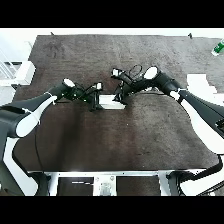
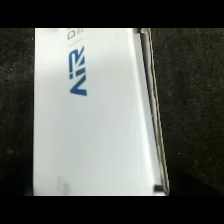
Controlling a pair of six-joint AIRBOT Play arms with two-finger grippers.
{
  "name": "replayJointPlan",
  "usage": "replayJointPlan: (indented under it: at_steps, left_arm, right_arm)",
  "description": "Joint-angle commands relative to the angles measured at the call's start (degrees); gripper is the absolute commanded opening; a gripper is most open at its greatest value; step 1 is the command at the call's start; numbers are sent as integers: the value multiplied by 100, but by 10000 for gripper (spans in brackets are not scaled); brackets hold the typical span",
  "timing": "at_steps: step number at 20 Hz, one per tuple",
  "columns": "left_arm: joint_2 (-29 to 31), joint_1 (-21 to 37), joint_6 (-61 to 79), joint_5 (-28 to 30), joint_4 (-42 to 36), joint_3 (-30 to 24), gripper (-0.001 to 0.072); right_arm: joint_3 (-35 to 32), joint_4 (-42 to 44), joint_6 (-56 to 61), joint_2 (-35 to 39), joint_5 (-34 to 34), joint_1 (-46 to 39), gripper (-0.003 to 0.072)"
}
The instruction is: Fold the box and place the chain.
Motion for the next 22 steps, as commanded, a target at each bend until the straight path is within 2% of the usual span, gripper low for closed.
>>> replayJointPlan:
  at_steps: [1,2,5,6,7,9,13,14,17,22]
  left_arm:
    - [2,-2,-4,-15,4,-2,468]
    - [2,-2,-4,-13,4,-2,469]
    - [2,-2,-4,-13,4,-2,469]
    - [2,-2,-4,-15,4,-2,469]
    - [2,-2,-4,-13,4,-2,469]
    - [2,-2,-4,-15,4,-2,468]
    - [2,-2,-4,-13,4,-2,468]
    - [2,-2,-4,-15,4,-2,469]
    - [2,-2,-4,-13,4,-2,469]
    - [2,-2,-4,-13,4,-2,469]
  right_arm:
    - [-122,9,81,-2,173,72,354]
    - [-179,4,81,-2,162,101,356]
    - [-284,11,92,0,153,96,433]
    - [-267,111,90,15,153,59,433]
    - [-260,385,74,57,155,0,435]
    - [-260,890,-131,186,157,-138,500]
    - [-260,1073,-302,341,181,-284,498]
    - [-275,1161,-302,334,177,-297,428]
    - [-409,1193,-271,210,179,-278,15]
    - [-1064,1322,-251,136,101,-275,13]
